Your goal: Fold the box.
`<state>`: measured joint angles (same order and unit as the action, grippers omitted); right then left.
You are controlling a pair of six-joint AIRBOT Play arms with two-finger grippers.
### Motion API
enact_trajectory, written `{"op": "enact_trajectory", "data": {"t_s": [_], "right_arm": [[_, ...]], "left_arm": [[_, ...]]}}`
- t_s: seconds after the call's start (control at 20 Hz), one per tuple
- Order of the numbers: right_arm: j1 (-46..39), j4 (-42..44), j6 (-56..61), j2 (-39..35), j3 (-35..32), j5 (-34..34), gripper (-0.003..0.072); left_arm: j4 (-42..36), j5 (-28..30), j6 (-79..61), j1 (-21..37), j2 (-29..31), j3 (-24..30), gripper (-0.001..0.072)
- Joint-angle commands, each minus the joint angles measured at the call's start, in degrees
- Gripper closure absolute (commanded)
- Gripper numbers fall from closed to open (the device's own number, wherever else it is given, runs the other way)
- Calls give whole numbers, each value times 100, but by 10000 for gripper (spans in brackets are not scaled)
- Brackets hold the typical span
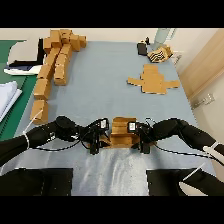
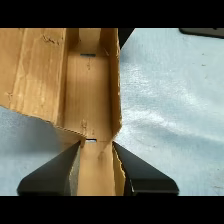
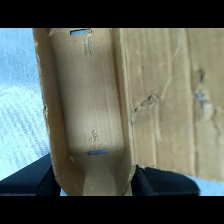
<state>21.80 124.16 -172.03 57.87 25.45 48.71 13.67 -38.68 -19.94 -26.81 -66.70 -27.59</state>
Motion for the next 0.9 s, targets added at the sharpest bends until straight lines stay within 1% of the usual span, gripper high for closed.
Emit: {"op": "enact_trajectory", "data": {"t_s": [0.0, 0.1, 0.3, 0.5, 0.55, 0.6, 0.85], "right_arm": [[-2, -9, 0, -2, 2, 0, 175], [-2, -9, 0, -2, 2, 2, 175], [-2, -11, 0, -2, 2, 0, 175], [-2, -11, 2, 0, 2, 0, 175], [-2, -11, 2, -2, 2, 0, 175], [-2, -11, 0, -2, 2, 2, 175], [-2, -11, 2, -2, 2, 0, 175]], "left_arm": [[-59, 118, -4, -79, -92, -109, 420], [-55, 125, -13, -111, -190, -188, 421], [118, 221, -4, -144, -208, -210, 430], [-24, 236, -22, -212, -243, -223, 431], [-63, 280, -26, -232, -251, -225, 519], [-79, 282, -35, -254, -262, -240, 544], [-219, 367, -44, -317, -334, -273, 545]]}}
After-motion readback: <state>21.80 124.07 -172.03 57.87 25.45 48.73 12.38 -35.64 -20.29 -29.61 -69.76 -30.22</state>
